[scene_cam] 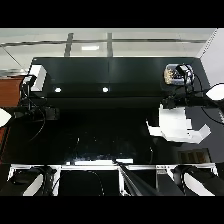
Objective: Fold the box and place the chain.
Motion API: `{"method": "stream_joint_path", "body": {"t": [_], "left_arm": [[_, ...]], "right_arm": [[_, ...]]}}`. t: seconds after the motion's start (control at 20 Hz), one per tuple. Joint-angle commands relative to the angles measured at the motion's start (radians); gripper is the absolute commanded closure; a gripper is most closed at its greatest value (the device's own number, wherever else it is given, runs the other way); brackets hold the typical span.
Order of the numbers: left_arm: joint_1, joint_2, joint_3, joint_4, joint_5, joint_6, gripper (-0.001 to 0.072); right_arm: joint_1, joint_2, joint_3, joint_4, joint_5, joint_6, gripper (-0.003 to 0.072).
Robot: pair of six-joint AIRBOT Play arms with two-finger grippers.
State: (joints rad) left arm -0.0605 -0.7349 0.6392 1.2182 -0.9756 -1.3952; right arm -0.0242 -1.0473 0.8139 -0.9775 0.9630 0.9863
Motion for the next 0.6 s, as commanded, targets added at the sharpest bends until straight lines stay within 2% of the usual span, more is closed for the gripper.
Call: {"method": "stream_joint_path", "body": {"t": [0.0,0.2,0.35,0.45,0.5,0.55], "left_arm": [[-0.001,0.001,0.0,0.0,0.0,0.0,0.0684],[-0.001,0.001,0.0,0.0,0.0,0.0,0.0684],[-0.001,0.001,0.0,-0.003,0.005,0.0,0.0684],[-0.001,0.001,0.0,-0.021,0.046,0.0,0.0684],[-0.001,0.001,-0.002,-0.032,0.083,0.0,0.0684],[-0.001,0.001,-0.004,-0.034,0.111,0.0,0.0683]], "right_arm": [[0.001,0.0,-0.001,0.0,0.0,0.0,0.0671],[0.002,0.0,-0.001,0.069,-0.008,0.0,0.0671],[0.002,0.0,-0.001,0.119,-0.131,0.0,0.0657],[0.002,-0.001,-0.002,0.08,-0.195,0.001,0.0039],[0.002,-0.001,-0.002,0.038,-0.218,0.003,-0.0022],[-0.004,-0.001,-0.002,-0.031,-0.233,0.038,-0.0022]]}}
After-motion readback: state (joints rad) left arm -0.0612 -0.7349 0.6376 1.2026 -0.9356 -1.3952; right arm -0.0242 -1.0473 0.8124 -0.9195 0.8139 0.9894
